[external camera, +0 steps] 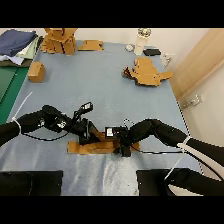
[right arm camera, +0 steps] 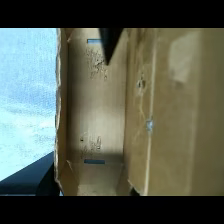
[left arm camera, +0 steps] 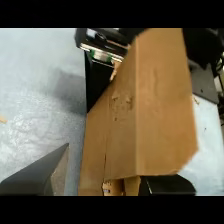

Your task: Fold the box.

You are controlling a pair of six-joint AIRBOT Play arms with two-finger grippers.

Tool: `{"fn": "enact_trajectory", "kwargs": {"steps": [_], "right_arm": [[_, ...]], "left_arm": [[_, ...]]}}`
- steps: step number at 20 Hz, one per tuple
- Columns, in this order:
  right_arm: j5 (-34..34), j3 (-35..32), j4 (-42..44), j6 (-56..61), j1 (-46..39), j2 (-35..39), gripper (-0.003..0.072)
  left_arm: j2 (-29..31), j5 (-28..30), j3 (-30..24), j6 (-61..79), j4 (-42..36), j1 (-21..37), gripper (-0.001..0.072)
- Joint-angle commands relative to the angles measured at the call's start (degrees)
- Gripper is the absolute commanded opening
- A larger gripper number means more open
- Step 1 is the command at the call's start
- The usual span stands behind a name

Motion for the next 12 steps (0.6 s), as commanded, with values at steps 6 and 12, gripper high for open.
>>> {"fn": "enact_trajectory", "kwargs": {"steps": [6,12], "right_arm": [[0.1,0.0,-0.2,0.0,0.0,0.0,0.0449],[0.1,0.0,-0.2,0.0,0.0,0.0,0.0449]], "left_arm": [[16.5,-10.7,0.0,-56.9,30.0,5.0,0.0338],[20.3,-7.6,-2.0,-81.3,13.7,-5.5,0.0012]]}}
